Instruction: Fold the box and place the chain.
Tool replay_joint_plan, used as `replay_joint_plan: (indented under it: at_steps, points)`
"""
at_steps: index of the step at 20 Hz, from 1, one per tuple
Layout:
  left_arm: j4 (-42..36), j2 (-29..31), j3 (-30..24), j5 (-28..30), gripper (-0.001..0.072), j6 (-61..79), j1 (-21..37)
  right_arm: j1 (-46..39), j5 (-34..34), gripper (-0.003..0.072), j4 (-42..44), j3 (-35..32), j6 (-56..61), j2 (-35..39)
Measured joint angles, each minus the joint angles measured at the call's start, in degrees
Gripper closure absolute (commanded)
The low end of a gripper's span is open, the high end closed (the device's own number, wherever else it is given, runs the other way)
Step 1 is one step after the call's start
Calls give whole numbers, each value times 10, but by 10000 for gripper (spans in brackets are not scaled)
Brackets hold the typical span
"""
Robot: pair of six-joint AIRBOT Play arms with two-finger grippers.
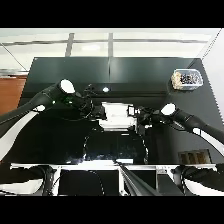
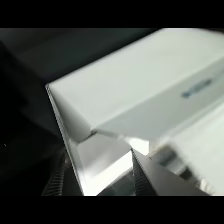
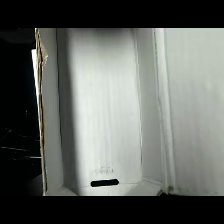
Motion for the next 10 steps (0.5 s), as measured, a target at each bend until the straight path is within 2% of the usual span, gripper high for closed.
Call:
replay_joint_plan:
  at_steps: [7, 9, 10]
  points:
    - [114, 0, 33, 36, 235, -115, -70, 0, 0, 209, 0, 0, 0, 0]
    - [153, 0, 40, 38, 261, -160, -87, 0, 0, 209, 0, 0, 0, 0]
    - [174, 0, 44, 39, 311, -180, -96, 0, 0, 209, 0, 0, 0, 0]
